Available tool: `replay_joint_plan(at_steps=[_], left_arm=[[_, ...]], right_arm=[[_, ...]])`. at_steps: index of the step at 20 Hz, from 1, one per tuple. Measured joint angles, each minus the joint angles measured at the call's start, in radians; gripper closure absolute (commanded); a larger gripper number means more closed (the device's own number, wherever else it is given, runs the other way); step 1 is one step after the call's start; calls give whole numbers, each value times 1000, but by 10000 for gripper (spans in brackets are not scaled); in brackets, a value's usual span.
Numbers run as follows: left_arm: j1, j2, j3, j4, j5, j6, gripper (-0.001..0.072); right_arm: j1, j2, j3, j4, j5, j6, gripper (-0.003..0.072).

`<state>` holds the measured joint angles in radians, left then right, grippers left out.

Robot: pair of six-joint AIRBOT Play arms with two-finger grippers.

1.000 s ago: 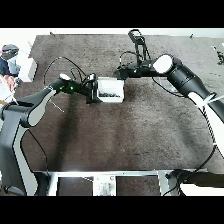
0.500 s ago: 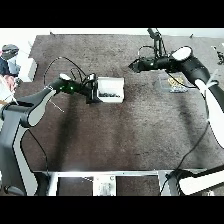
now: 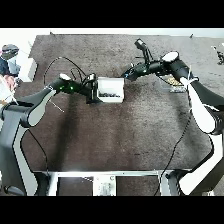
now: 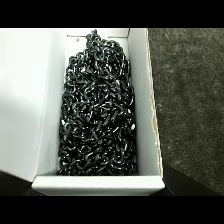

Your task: Fold the box and place the chain.

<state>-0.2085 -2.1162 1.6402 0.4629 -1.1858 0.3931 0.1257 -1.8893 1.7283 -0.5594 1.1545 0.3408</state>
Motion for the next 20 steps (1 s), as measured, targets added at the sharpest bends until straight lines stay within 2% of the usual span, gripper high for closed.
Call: replay_joint_plan(at_steps=[5,6,7,20], left_arm=[[0,0,0,0,0,0,224],[0,0,0,0,0,0,224],[0,0,0,0,0,0,225],[0,0,0,0,0,0,224]], right_arm=[[30,-12,6,5,85,-117,503],[38,-12,6,5,98,-136,405],[45,-12,6,5,109,-152,345],[89,-14,5,-59,166,-214,343]])
